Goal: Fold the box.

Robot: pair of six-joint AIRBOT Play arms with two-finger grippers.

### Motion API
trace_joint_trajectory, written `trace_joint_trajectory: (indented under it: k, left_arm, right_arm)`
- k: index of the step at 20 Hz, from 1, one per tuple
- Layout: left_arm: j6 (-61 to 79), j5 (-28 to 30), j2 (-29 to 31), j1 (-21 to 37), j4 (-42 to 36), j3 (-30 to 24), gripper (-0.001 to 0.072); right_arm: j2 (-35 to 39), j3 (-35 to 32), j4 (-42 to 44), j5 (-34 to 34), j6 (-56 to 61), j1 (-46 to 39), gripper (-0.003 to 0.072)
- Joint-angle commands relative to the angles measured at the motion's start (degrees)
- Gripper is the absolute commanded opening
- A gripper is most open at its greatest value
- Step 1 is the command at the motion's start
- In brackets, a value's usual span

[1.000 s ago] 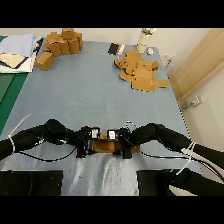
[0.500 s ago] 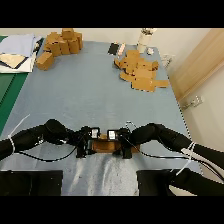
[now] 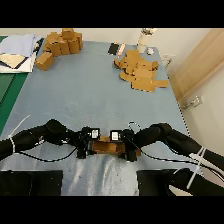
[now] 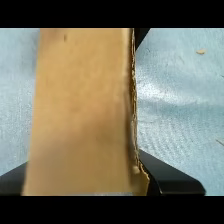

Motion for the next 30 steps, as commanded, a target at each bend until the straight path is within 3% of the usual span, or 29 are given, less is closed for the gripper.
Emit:
trace_joint_trajectory:
  k: [1, 4, 7, 13, 18, 19, 21, 22, 25, 28, 30]
  left_arm:
    - [-0.13, 0.07, 0.00, 0.07, 0.00, 0.09, 0.0473]
    - [-0.15, 0.07, 0.00, 0.07, 0.00, 0.09, 0.0473]
    - [-0.13, 0.07, 0.00, 0.07, -0.02, 0.09, 0.0474]
    - [-0.13, 0.07, 0.00, 0.07, -0.02, 0.09, 0.0473]
    - [-0.15, 0.07, 0.00, 0.07, 0.00, 0.09, 0.0473]
    - [-0.15, 0.07, 0.00, 0.07, -0.02, 0.09, 0.0474]
    - [-0.13, 0.07, 0.00, 0.07, 0.00, 0.07, 0.0473]
    - [-0.13, 0.07, 0.00, 0.07, 0.00, 0.09, 0.0473]
    - [-0.13, 0.09, 0.00, 0.07, -0.02, 0.09, 0.0473]
    - [-0.13, 0.07, 0.00, 0.07, 0.00, 0.09, 0.0473]
    - [-0.15, 0.09, 0.00, 0.07, 0.00, 0.07, 0.0474]
  right_arm:
    - [6.49, 0.07, -6.03, -5.99, 8.98, 0.02, 0.0713]
    - [11.10, 0.07, -9.22, -8.33, 19.74, 0.00, 0.0712]
    - [14.60, 0.07, -9.68, -6.43, 34.25, 0.02, 0.0709]
    - [16.00, -0.04, -6.08, -5.88, 81.02, 0.02, 0.0709]
    - [15.50, -0.11, -2.84, -1.95, 85.96, 0.02, 0.0708]
    - [14.67, -0.11, -0.57, -1.29, 85.99, 0.02, 0.0667]
    - [12.04, -0.04, 9.05, 0.50, 85.70, 0.09, 0.0139]
    - [10.69, 0.09, 11.37, 2.73, 85.70, 0.90, 0.0055]
    - [7.28, 1.81, 12.85, 10.67, 85.72, 3.37, 0.0057]
    - [3.15, 8.00, 12.07, 12.44, 82.66, 3.28, 0.0063]
    - [-0.09, 10.69, 8.66, 12.68, 82.25, 2.78, 0.0177]
